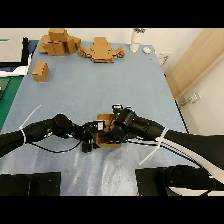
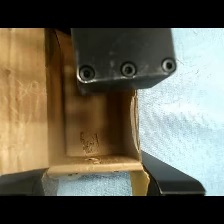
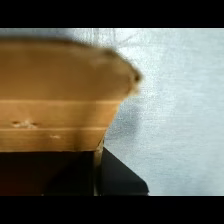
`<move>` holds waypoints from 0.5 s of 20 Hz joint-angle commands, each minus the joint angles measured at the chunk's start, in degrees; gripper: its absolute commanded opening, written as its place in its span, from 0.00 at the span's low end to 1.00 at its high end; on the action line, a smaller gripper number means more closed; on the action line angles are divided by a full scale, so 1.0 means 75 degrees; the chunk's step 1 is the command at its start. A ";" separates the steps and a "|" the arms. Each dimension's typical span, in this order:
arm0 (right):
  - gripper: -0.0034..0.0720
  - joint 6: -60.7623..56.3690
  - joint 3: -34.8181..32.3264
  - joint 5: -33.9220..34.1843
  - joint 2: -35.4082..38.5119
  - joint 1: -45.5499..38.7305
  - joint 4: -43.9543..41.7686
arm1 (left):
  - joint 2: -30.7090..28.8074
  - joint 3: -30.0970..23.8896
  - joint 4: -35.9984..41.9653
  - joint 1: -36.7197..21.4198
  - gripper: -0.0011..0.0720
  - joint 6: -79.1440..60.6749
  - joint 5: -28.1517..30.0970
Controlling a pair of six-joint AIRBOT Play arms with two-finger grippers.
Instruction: Fold the box.
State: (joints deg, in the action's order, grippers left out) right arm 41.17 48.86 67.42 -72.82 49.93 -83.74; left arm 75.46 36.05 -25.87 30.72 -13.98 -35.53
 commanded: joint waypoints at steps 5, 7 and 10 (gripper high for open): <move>0.62 0.0175 0.0000 0.0015 0.0023 0.0009 -0.0012 | 0.0003 0.0009 -0.0009 0.0000 0.54 -0.0020 -0.0003; 0.62 0.0175 0.0009 0.0015 0.0064 0.0006 -0.0076 | 0.0003 0.0009 -0.0009 0.0000 0.54 -0.0020 -0.0003; 0.62 0.0172 0.0017 0.0012 0.0265 0.0006 -0.0125 | 0.0003 0.0009 -0.0006 0.0000 0.54 -0.0020 -0.0003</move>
State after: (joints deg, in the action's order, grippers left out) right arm 42.44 48.90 67.55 -71.81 50.00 -84.33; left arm 75.46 36.05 -25.93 30.72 -14.15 -35.55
